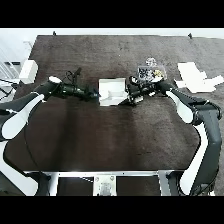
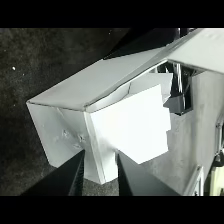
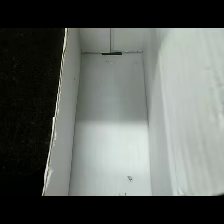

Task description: Fold the box and place the chain.

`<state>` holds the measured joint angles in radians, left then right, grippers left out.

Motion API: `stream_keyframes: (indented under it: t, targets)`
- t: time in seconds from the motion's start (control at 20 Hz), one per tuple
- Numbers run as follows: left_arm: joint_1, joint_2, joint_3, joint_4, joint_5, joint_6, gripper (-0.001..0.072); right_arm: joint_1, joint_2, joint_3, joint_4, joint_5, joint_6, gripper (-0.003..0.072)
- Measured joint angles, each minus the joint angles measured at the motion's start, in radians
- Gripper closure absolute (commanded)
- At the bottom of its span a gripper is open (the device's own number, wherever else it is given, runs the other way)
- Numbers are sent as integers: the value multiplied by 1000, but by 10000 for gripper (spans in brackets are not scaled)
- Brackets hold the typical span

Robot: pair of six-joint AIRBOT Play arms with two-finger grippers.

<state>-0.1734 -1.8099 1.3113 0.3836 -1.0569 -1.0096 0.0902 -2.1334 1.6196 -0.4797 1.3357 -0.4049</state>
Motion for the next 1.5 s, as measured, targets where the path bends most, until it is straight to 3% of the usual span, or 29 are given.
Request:
stream_keyframes:
  t: [0.05, 0.1, 0.15, 0.85, 1.5]
  targets:
    - [-9, 0, 15, 25, 5, -24, 448, 0, 0, 0, 0, 0, 0, 116]
    - [-17, 0, 28, 50, 8, -48, 359, 0, 0, 0, 0, 0, 0, 115]
    - [-27, 1, 39, 77, 12, -78, 322, 0, 0, 0, 0, 0, 0, 115]
    - [-135, 8, 192, 472, 50, -497, 322, 0, 0, 0, 0, 0, 0, 116]
    - [-226, 6, 220, 687, 87, -776, 321, 0, 0, 0, 0, 0, 0, 115]
